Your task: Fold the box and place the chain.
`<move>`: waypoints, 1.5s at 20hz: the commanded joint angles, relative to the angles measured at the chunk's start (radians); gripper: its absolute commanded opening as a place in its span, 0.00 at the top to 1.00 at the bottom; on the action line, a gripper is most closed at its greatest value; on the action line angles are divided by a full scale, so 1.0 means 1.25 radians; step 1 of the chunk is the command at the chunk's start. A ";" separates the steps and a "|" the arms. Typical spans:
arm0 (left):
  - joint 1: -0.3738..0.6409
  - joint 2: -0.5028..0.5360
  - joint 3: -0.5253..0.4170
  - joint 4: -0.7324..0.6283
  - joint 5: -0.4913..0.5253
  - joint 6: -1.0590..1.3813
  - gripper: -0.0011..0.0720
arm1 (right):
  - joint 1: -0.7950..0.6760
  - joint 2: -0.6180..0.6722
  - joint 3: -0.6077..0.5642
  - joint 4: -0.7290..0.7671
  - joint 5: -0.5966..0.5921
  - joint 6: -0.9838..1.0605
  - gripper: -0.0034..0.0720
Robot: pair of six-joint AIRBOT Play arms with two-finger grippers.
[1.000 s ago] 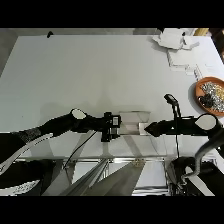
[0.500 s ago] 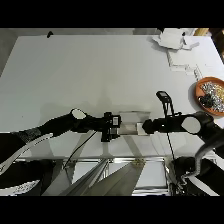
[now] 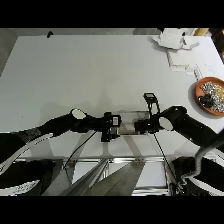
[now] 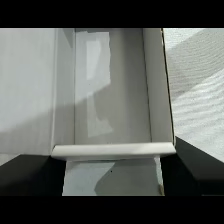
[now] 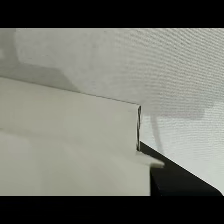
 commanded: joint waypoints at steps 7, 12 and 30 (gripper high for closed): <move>0.000 0.001 0.000 0.000 0.001 0.002 0.61 | 0.012 -0.018 0.006 -0.112 0.003 0.163 0.58; 0.000 0.001 0.000 0.000 0.001 0.002 0.61 | 0.012 -0.056 0.006 -0.109 0.027 0.163 0.59; 0.000 0.001 0.000 0.000 0.001 0.002 0.61 | 0.020 -0.078 0.006 -0.100 0.050 0.152 0.91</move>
